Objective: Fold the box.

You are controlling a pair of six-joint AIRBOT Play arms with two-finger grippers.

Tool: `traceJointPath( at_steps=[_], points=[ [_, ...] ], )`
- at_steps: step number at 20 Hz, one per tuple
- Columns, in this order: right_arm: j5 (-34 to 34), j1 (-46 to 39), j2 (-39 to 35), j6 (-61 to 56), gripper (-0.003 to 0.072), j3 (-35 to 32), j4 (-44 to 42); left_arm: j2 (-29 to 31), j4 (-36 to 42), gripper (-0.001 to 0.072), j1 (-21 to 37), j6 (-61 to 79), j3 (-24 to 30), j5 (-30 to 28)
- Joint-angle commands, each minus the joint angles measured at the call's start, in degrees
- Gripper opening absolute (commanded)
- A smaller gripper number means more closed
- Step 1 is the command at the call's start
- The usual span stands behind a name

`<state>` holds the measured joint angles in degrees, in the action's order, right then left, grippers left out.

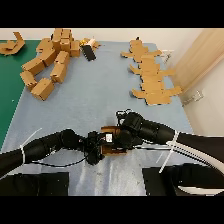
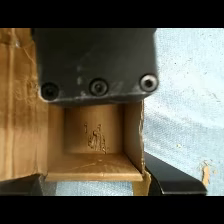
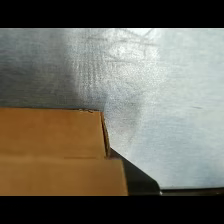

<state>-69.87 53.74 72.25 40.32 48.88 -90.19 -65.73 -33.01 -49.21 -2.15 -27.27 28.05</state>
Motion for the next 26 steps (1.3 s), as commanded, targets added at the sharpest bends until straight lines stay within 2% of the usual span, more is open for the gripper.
traceJointPath(
  at_steps=[1, 4, 14, 15, 16, 17, 24, 26],
  points=[
    [-0.28, -0.02, -0.07, -0.28, 0.0206, 0.02, 0.15, 0.0, 0.0, 0.061, 0.0, 0.02, -0.04, -0.02],
    [-0.31, -0.02, -0.07, -0.26, 0.0243, 0.02, 0.11, 0.0, 0.0, 0.061, 0.0, 0.02, -0.04, -0.02],
    [-0.72, -0.07, -1.55, -0.9, 0.0244, 0.02, 0.17, 0.0, 0.0, 0.061, 0.0, 0.02, -0.04, -0.04],
    [-1.18, -0.07, -1.64, -0.94, 0.0275, 0.02, 0.31, 0.0, 0.0, 0.061, 0.0, 0.02, -0.04, -0.04],
    [-2.03, -0.07, -1.62, -1.4, 0.0362, 0.02, 0.59, 0.0, 0.0, 0.0609, 0.0, 0.02, -0.04, -0.02],
    [-2.54, -0.07, -1.62, -1.49, 0.0368, 0.02, 0.63, 0.0, 0.0, 0.0609, 0.0, 0.02, -0.04, -0.02],
    [-1.55, -0.04, -5.75, -3.41, 0.0356, 0.09, 0.44, 0.0, 0.0, 0.061, 0.0, 0.02, -0.04, -0.02],
    [-1.31, -0.07, -9.11, -4.48, 0.0294, 0.09, 0.98, 0.0, 0.0, 0.061, 0.0, 0.02, -0.04, -0.02]
  ],
)
